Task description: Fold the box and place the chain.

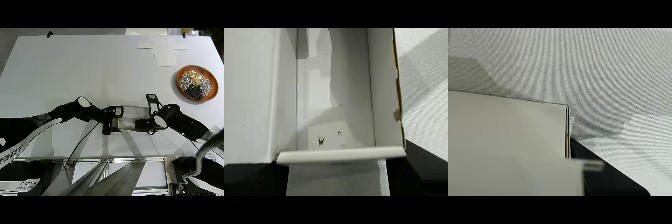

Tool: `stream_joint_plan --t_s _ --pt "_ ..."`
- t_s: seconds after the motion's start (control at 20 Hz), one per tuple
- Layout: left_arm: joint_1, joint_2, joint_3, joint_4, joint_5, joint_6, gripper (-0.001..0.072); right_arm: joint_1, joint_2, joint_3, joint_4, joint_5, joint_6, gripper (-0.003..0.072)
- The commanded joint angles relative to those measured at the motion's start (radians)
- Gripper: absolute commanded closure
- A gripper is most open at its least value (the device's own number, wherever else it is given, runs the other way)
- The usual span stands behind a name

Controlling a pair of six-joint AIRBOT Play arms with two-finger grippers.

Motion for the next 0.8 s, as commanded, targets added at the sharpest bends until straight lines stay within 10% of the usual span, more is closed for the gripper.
stream_joint_plan --t_s 0.0,0.75 --pt "0.000 0.001 0.001 -0.002 0.003 -0.001 0.0575 0.000 0.003 0.002 -0.006 0.000 -0.040 0.0373" --pt "0.000 0.001 0.001 -0.002 0.002 -0.001 0.0575 -0.001 0.039 0.045 -0.006 0.036 -0.040 0.0349"
